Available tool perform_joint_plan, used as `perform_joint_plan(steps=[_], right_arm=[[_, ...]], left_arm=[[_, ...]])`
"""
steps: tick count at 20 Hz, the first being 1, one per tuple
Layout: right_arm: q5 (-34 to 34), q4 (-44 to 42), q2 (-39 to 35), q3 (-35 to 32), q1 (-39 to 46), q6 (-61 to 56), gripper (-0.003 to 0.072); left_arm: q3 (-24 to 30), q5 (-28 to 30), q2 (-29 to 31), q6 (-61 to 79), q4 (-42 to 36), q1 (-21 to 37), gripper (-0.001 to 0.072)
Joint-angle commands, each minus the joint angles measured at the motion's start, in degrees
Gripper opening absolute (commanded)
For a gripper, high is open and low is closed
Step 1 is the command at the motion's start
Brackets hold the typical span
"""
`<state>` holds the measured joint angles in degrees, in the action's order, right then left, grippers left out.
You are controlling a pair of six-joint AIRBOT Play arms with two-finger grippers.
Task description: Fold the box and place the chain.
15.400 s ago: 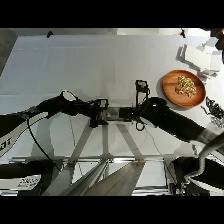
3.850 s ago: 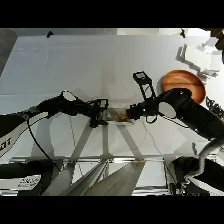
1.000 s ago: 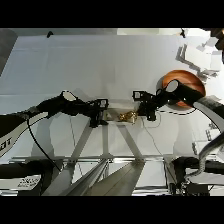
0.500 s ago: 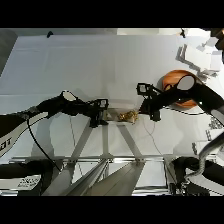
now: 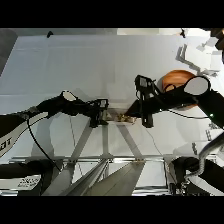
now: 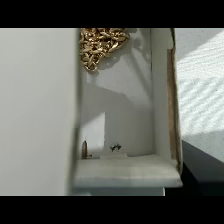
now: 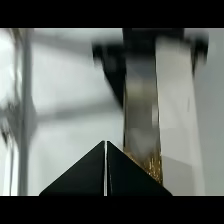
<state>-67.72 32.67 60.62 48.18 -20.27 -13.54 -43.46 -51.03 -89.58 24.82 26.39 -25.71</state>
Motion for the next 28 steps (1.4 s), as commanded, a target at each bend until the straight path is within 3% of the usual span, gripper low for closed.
perform_joint_plan(steps=[1, 5, 8, 11, 15, 17, 19, 23, 28], right_arm=[[6.0, -10.7, -0.6, 0.1, -1.9, -0.4, 0.0009], [9.4, -14.7, -0.6, 0.1, -2.5, -0.4, 0.0009], [9.9, -12.9, -0.6, 0.1, -2.5, -0.4, 0.0016], [10.1, -4.8, -1.4, 0.1, -2.4, -0.3, 0.0113], [10.2, 11.4, -6.4, 0.1, -2.4, -1.8, 0.0114], [7.9, 13.4, -8.8, -0.3, 0.2, -3.0, 0.0126], [4.3, 13.0, -9.1, -1.7, 6.5, -3.0, 0.0328], [4.2, 13.0, -7.0, -9.0, 16.0, 4.7, 0.0349], [7.0, 6.6, 2.8, -13.1, 16.3, 20.5, 0.0477]], left_arm=[[0.0, 0.0, 0.0, 0.0, 0.0, 0.0, 0.0345], [0.0, 0.0, 0.0, 0.0, 0.0, 0.0, 0.0345], [0.0, 0.0, 0.0, 0.0, 0.0, 0.0, 0.0345], [0.0, 0.0, 0.0, 0.0, 0.0, 0.0, 0.0345], [0.0, 0.0, 0.0, 0.0, 0.0, 0.0, 0.0345], [0.0, 0.0, 0.0, 0.0, 0.0, 0.0, 0.0345], [0.0, 0.0, 0.0, 0.0, 0.0, 0.0, 0.0345], [0.0, 0.0, 0.0, 0.0, 0.0, 0.0, 0.0345], [0.0, 0.0, 0.0, 0.0, 0.0, 0.0, 0.0345]])
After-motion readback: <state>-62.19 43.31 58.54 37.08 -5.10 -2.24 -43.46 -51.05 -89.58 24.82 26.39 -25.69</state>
